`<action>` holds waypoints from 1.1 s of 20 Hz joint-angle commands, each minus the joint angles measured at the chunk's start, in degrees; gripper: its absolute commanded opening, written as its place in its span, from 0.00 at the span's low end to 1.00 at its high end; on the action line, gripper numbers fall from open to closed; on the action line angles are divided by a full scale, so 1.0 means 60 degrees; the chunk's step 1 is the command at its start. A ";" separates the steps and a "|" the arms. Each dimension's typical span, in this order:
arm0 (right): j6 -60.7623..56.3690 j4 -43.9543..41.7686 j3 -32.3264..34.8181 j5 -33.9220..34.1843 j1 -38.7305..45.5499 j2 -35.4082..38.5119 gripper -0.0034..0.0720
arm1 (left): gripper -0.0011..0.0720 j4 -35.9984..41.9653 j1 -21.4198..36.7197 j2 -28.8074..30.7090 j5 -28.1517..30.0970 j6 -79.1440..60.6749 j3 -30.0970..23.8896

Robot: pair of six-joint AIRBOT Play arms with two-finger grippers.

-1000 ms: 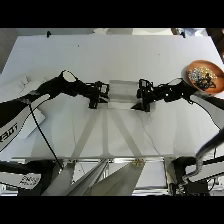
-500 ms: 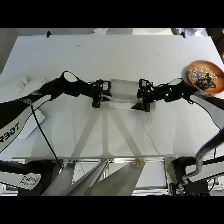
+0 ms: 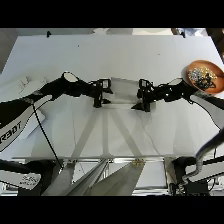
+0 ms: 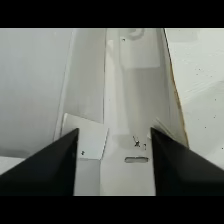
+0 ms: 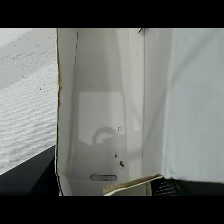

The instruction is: Fold the box and place the chain.

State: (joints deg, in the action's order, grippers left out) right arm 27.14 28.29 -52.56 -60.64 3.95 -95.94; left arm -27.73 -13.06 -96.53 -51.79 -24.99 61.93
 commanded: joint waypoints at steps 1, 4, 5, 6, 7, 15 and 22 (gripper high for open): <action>-0.0011 -0.0011 -0.0007 -0.0004 -0.0011 -0.0004 0.66 | 0.51 -0.0025 -0.0004 -0.0022 -0.0055 0.0277 -0.0004; -0.0011 -0.0011 -0.0007 -0.0004 -0.0011 -0.0004 0.66 | 0.20 -0.0040 0.0000 0.0189 -0.0051 0.0426 -0.0004; -0.0011 -0.0011 -0.0007 -0.0004 -0.0011 -0.0004 0.66 | 0.20 -0.0040 0.0000 0.0368 -0.0044 0.0423 -0.0004; -0.0011 -0.0011 -0.0007 -0.0004 -0.0011 -0.0004 0.66 | 0.20 -0.0040 0.0007 0.0608 -0.0044 0.0426 -0.0004; -0.0011 -0.0011 -0.0007 -0.0004 -0.0011 -0.0004 0.66 | 0.20 -0.0051 0.0040 0.0889 -0.0047 0.0452 -0.0007; -0.0011 -0.0011 -0.0007 -0.0004 -0.0011 -0.0004 0.66 | 0.03 -0.2408 0.1945 0.3472 -0.0237 0.6331 -0.0634; -0.0011 -0.0011 -0.0007 -0.0004 -0.0011 -0.0004 0.66 | 0.03 -0.5672 0.2696 0.3122 -0.0350 1.2652 -0.1188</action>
